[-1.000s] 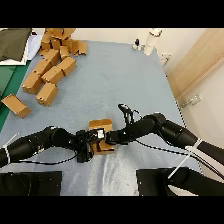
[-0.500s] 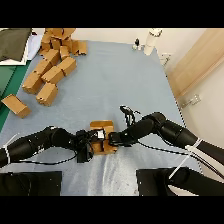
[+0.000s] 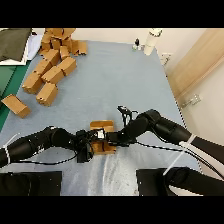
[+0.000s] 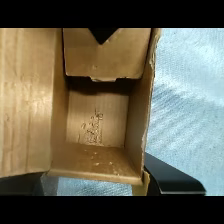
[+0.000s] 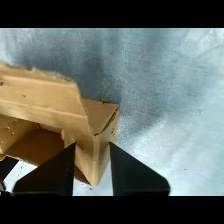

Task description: Fold the box.

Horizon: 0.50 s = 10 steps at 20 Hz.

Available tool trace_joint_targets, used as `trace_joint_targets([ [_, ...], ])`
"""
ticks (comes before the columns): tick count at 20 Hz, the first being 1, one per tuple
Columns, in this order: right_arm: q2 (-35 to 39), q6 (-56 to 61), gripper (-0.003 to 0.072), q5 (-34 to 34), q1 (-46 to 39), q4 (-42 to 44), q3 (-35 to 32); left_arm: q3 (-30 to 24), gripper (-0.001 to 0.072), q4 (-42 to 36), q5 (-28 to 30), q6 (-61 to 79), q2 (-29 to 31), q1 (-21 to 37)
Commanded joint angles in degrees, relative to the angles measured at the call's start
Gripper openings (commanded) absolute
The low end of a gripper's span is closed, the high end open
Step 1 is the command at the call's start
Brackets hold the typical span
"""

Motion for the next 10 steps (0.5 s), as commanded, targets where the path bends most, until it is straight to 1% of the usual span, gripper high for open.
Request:
trace_joint_targets([
  [1, -3.1, 2.8, 0.0297, -1.9, 0.3, 0.9, 1.8, 0.0, 0.0462, 0.0, 0.0, 0.0, 0.0, 0.0],
  [7, -3.0, 4.7, 0.0308, -4.1, 0.3, -1.6, 1.8, 0.0, 0.0462, 0.0, 0.0, 0.0, 0.0, 0.0],
  [8, -3.0, 4.7, 0.0367, -4.1, 0.3, -2.1, 1.8, 0.0, 0.0462, 0.0, 0.0, 0.0, 0.0, 0.0],
  [9, -3.0, 4.7, 0.0492, -4.1, 0.3, -2.7, 1.8, 0.0, 0.0462, 0.0, 0.0, 0.0, 0.0, 0.0],
  [10, -3.0, 4.7, 0.0529, -4.2, 0.3, -3.1, 1.8, 0.0, 0.0462, 0.0, 0.0, 0.0, 0.0, 0.0],
])
